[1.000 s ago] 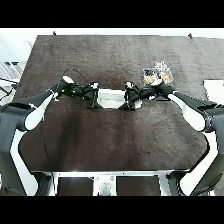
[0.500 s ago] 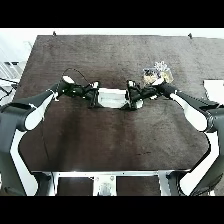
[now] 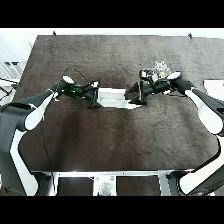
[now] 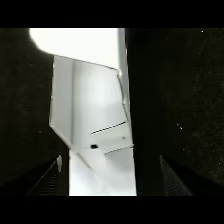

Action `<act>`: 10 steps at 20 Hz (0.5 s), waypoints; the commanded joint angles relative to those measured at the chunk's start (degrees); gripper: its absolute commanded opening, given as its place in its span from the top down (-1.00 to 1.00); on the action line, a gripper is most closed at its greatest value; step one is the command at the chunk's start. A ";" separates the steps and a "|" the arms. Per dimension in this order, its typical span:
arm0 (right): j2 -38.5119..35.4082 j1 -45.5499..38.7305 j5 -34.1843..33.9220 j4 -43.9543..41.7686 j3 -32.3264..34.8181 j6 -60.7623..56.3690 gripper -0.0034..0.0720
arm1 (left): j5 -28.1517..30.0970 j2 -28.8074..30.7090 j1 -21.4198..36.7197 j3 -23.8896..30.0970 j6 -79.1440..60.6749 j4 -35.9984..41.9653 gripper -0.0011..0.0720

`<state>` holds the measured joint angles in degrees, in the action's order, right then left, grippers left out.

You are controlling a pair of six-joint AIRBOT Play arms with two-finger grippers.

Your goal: Fold the box and place the chain.

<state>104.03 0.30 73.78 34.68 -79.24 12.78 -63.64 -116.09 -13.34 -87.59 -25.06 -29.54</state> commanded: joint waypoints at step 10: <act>-3.17 2.75 11.47 -11.04 1.86 -3.80 0.88 | 1.18 -0.09 -0.02 0.04 1.07 -0.22 0.03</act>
<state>100.73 0.93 85.56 28.99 -78.02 9.28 -62.98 -116.14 -13.37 -87.59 -24.05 -29.69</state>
